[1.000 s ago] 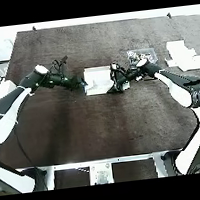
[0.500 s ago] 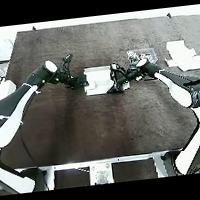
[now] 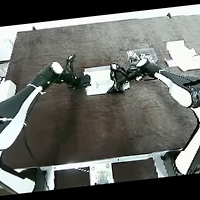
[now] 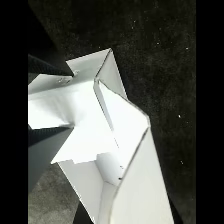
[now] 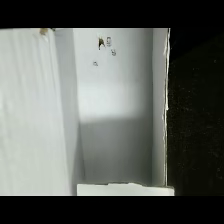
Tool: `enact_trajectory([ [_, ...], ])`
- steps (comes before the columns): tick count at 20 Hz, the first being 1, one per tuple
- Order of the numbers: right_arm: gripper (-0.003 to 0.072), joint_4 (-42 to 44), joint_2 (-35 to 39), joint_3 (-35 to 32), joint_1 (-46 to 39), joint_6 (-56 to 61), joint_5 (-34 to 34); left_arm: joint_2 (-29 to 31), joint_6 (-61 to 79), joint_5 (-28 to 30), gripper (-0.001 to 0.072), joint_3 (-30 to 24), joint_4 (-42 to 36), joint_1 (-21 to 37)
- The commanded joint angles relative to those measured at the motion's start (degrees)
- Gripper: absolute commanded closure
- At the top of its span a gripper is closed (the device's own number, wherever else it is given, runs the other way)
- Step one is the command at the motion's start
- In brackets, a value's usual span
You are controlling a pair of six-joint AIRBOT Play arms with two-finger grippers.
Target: Fold the box and place the chain.
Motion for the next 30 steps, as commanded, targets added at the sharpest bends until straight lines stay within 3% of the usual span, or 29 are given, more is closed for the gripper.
enact_trajectory([
  [1,0.0212,0.02,-0.02,-0.02,0.04,0.00,0.02,-0.07,-3.87,0.17,0.0330,0.85,5.11,-0.94],
  [9,0.0212,0.02,-0.02,-0.02,0.04,0.00,0.02,-0.31,-10.01,-1.99,0.0330,2.54,14.86,-2.99],
  [14,0.0211,0.02,-0.02,-0.02,0.04,0.00,0.02,-0.52,-11.63,-3.41,0.0331,5.44,16.31,-4.24],
  [21,0.0211,0.02,-0.02,-0.02,0.04,0.00,0.02,-7.72,-16.55,-15.13,0.0332,16.22,20.09,-4.70],
  [30,0.0211,0.02,-0.02,-0.02,0.04,0.00,0.02,-13.14,-20.85,-21.94,0.0341,24.20,26.95,-7.04],
])
